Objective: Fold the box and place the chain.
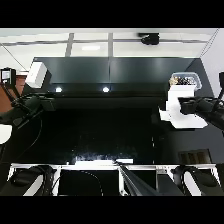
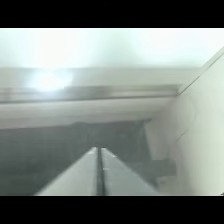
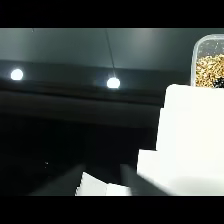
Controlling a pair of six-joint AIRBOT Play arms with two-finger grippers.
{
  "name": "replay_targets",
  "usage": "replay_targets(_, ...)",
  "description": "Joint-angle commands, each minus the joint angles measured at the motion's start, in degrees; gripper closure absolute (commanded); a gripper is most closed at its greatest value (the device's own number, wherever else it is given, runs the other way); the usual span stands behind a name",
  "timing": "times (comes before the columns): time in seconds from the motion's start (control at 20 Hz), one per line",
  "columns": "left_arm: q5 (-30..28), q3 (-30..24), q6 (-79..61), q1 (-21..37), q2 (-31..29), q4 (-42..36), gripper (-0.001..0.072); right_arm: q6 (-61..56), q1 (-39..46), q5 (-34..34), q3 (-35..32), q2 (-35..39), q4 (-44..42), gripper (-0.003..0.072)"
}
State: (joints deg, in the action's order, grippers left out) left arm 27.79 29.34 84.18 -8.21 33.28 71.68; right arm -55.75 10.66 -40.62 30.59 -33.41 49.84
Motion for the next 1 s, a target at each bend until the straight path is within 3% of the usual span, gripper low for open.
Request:
replay_targets(0.0,-3.7,-0.2,0.0,-0.1,3.1,-4.7,0.0059,-8.3,0.0,2.8,0.0,-2.0,1.3,-0.0034)
replay_targets(0.05,-3.5,-0.1,0.2,-0.1,4.5,-5.9,0.0,-8.6,0.0,2.9,0.0,-2.8,1.4,-0.0034)
replay_targets(0.2,-2.2,-0.1,0.1,-0.8,6.9,-6.6,0.0001,-23.6,4.4,5.7,1.5,-7.2,9.2,-0.0034)
replay_targets(0.4,-1.6,-0.1,-0.2,-3.2,7.2,-6.6,0.0001,-27.0,20.2,-0.1,15.1,-20.7,20.2,-0.0034)
replay_targets(0.6,-1.6,-0.1,-0.2,-4.2,7.2,-6.4,0.0001,-26.9,36.7,-12.7,30.9,-36.9,20.7,-0.0034)
replay_targets(0.8,-1.3,-0.1,-0.2,-4.3,7.4,-6.4,0.0002,-20.0,46.8,-26.9,38.8,-48.4,20.7,-0.0034)
replay_targets(0.95,0.4,-0.1,-0.2,-4.2,7.5,-6.4,0.0003,-8.5,50.1,-33.4,44.8,-55.8,10.5,-0.0034)
